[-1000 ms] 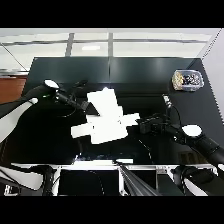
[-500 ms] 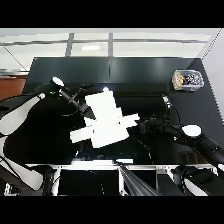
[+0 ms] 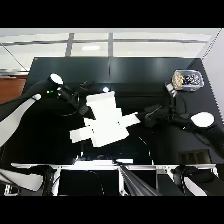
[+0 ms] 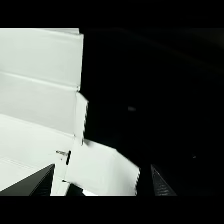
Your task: Fold the box and place the chain.
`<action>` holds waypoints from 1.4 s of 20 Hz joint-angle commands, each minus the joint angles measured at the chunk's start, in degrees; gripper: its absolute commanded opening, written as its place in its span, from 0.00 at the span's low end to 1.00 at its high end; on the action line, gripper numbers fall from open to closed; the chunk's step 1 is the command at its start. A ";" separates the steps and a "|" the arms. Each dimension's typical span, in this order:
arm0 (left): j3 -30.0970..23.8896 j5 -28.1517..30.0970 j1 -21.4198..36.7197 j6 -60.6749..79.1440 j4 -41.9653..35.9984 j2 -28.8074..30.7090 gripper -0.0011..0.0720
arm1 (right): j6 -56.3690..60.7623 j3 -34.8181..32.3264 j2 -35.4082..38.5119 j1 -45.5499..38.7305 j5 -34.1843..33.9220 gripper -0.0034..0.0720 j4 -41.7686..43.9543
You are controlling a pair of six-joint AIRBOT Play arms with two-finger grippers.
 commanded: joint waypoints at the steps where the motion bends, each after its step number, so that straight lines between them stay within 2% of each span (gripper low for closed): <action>1: -7.02 14.23 -3.43 11.26 -3.41 9.70 0.05 | -2.60 7.15 0.33 -2.67 8.33 0.95 -12.11; 2: -8.35 17.09 -4.46 15.39 -3.43 10.97 0.05 | -3.82 7.10 0.15 -2.64 8.39 0.95 -13.18; 5: -8.92 20.24 -8.17 26.21 1.14 10.93 0.05 | -4.17 7.10 -1.05 -1.92 8.98 0.95 -18.53; 8: -8.90 30.03 -12.17 26.93 5.07 10.29 0.05 | -9.31 5.99 -1.62 0.48 8.74 0.95 -23.28; 10: -8.90 33.09 -13.27 27.12 5.07 9.05 0.05 | -14.86 3.78 -1.62 2.19 8.22 0.95 -25.57; 13: -8.90 30.56 -14.19 27.54 5.35 7.06 0.05 | -16.04 0.76 -1.62 3.69 7.26 0.95 -25.24; 19: -8.90 30.36 -15.23 31.80 5.49 6.71 0.05 | -20.24 -4.59 -2.23 10.54 1.66 0.95 -23.54; 23: -8.90 30.42 -15.30 31.82 5.46 6.71 0.05 | -22.86 -4.96 -6.45 14.97 0.20 0.95 -22.88; 28: -8.90 30.42 -15.30 31.80 5.44 6.71 0.05 | -25.03 -4.94 -9.84 20.13 -6.25 0.95 -18.69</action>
